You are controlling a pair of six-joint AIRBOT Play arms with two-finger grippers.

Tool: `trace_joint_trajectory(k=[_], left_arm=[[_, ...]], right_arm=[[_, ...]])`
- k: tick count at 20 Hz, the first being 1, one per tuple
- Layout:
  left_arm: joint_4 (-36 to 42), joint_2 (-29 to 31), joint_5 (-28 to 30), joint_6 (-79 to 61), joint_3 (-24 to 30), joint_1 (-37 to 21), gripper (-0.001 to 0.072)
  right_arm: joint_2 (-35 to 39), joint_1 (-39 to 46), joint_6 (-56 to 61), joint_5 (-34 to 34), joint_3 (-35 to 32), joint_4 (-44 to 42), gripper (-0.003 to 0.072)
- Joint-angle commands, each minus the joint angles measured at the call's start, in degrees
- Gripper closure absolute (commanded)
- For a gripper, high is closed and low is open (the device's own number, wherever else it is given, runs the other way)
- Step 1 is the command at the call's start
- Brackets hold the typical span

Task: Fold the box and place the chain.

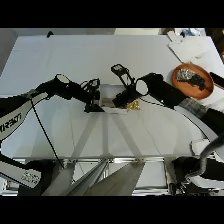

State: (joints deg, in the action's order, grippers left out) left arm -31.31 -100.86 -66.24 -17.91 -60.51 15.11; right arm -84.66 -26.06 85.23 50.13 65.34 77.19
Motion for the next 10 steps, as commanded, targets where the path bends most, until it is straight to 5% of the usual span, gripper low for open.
trace_joint_trajectory(k=[1,10], left_arm=[[0.0,-0.02,0.0,-0.02,0.0,0.0,0.0313],[0.0,-0.02,0.0,-0.02,0.0,0.0,0.0313]], right_arm=[[-0.66,-0.04,0.15,0.28,0.0,-1.46,0.0395],[11.8,8.04,-21.24,8.85,-0.02,-2.6,0.0388]])
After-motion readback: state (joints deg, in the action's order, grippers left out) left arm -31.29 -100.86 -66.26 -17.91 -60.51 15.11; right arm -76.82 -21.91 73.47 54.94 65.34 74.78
